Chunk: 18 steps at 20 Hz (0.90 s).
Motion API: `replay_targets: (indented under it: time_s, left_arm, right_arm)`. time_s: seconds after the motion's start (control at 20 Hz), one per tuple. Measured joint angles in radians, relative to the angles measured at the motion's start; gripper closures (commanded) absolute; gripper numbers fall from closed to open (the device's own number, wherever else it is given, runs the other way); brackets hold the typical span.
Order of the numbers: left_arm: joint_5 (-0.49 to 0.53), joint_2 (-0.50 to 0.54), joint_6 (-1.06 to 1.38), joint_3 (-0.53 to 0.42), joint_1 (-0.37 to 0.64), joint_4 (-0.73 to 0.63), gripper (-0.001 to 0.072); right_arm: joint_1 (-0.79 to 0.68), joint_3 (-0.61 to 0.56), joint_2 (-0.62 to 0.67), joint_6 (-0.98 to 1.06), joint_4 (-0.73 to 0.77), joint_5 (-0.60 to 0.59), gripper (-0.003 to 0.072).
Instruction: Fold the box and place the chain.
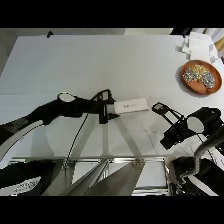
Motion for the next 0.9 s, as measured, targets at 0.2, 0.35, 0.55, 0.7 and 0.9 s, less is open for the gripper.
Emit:
replay_targets:
  time_s: [0.2,0.35,0.55,0.7,0.9]
  left_arm:
    - [0.003,0.13,-0.172,0.0,0.151,0.09,0.0709]
    - [0.023,0.225,-0.308,0.0,0.301,0.177,0.0709]
    - [0.037,0.301,-0.503,0.0,0.52,0.33,0.0709]
    - [0.068,0.319,-0.655,-0.013,0.655,0.486,0.0709]
    - [0.116,0.315,-0.799,-0.041,0.748,0.658,0.0709]
  right_arm:
    - [0.0,0.0,0.0,0.0,0.0,0.0,0.0671]
    - [0.0,0.0,0.0,0.0,0.0,0.0,0.0671]
    - [0.0,0.0,0.0,0.0,0.0,0.0,0.0671]
    - [0.0,0.0,0.0,0.0,0.0,0.0,0.0671]
    - [0.0,0.0,0.0,0.0,0.0,0.0,0.0671]
